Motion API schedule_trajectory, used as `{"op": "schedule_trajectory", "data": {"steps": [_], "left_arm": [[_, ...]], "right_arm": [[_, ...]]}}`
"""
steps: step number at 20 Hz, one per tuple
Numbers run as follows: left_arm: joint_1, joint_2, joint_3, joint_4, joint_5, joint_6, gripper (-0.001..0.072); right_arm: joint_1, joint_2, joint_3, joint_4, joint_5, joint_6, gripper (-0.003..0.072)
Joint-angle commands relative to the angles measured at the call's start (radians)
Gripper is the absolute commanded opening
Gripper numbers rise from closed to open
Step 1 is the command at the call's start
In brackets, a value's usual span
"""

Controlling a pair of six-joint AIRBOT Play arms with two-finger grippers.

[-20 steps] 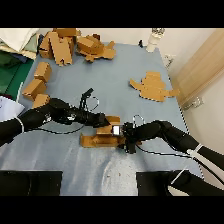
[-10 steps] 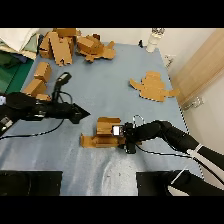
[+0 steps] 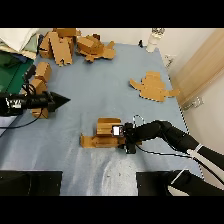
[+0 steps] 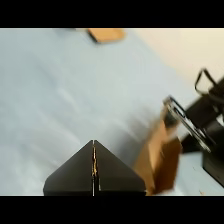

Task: Fold the box.

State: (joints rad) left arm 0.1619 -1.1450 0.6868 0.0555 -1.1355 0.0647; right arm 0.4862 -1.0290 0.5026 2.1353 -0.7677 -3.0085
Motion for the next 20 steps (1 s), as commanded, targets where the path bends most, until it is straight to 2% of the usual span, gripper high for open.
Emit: {"op": "schedule_trajectory", "data": {"steps": [1,4,6,7,9,11,13,14,15,20], "left_arm": [[-0.043,-0.084,0.092,-0.209,0.019,0.269,0.0012],[-0.174,-0.052,0.149,-0.023,0.035,0.305,0.001],[-0.234,-0.007,0.097,0.074,0.075,0.321,0.001],[-0.244,0.017,0.047,0.066,0.075,0.356,0.001],[-0.24,0.068,-0.088,-0.034,0.074,0.472,0.001],[-0.25,0.105,-0.235,-0.18,0.068,0.735,0.0012],[-0.293,0.102,-0.32,-0.189,0.129,1.006,0.0019],[-0.325,0.095,-0.339,-0.178,0.204,1.049,0.0288],[-0.354,0.09,-0.341,-0.141,0.256,1.034,0.0518],[-0.477,0.087,-0.34,-0.036,0.249,0.943,0.0529]], "right_arm": [[0.0,0.0,0.0,0.0,-0.001,0.0,0.0542],[0.0,0.0,0.0,0.0,-0.001,0.0,0.0542],[0.0,0.0,0.0,0.0,0.0,0.0,0.0542],[0.0,0.0,0.0,0.0,0.0,0.0,0.0542],[0.0,0.0,0.0,0.0,0.0,0.0,0.0542],[0.0,0.0,0.0,0.0,0.0,0.0,0.0542],[0.0,0.0,0.0,0.0,0.0,0.0,0.0542],[0.0,0.0,0.0,0.0,0.0,0.0,0.0542],[0.0,0.0,0.0,0.0,-0.001,0.0,0.0542],[0.0,0.0,0.0,0.0,0.0,0.0,0.0542]]}}
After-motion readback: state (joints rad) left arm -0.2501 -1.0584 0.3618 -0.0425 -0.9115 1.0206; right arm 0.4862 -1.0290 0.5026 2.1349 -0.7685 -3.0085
